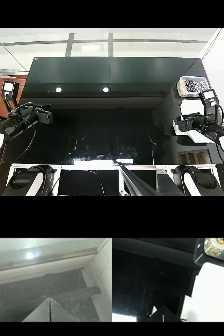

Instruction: Fold the box and place the chain.

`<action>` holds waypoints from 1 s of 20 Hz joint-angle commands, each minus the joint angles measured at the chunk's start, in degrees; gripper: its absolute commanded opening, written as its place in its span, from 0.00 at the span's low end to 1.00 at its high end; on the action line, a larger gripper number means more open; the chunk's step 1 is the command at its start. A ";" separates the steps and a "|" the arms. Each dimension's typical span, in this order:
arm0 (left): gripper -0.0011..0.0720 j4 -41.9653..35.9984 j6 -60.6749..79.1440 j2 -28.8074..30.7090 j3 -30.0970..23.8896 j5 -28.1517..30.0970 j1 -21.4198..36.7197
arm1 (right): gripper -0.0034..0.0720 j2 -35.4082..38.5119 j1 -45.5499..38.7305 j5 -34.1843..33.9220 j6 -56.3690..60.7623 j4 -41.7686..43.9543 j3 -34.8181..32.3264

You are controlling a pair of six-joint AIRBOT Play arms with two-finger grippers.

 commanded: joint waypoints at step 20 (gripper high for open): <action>0.05 -0.70 -0.20 -0.61 -0.02 5.73 0.00 | 0.06 0.02 0.07 -12.59 0.00 26.14 -0.02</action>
